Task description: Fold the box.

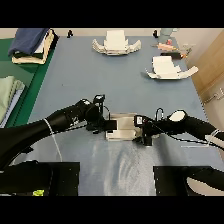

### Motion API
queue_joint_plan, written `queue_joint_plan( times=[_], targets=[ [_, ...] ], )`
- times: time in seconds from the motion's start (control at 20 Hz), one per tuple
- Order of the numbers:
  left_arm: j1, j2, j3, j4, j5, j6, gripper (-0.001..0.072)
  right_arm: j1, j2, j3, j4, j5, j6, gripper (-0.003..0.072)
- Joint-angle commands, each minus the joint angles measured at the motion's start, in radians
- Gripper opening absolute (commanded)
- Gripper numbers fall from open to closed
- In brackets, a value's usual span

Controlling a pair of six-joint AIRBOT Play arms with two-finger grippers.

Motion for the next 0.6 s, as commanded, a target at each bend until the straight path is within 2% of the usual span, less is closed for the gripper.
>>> queue_joint_plan(
  times=[0.0,0.25,0.3,0.35,0.55],
  targets=[
    [-0.037,-0.047,0.059,0.074,-0.076,-0.085,0.0444,0.000,0.001,0.000,0.000,0.000,0.000,0.0508],
    [-0.075,-0.142,0.145,0.093,-0.139,-0.090,0.0444,0.000,0.001,0.000,0.000,0.000,0.000,0.0507],
    [-0.078,-0.155,0.148,0.095,-0.148,-0.092,0.0407,0.000,0.001,0.000,0.000,0.000,0.001,0.0508],
    [-0.079,-0.162,0.148,0.097,-0.149,-0.105,0.0323,0.000,0.001,0.000,0.000,0.000,0.000,0.0508],
    [-0.079,-0.166,0.149,0.118,-0.172,-0.131,0.0306,0.000,0.001,0.000,0.000,0.000,0.000,0.0508]
  ],
)
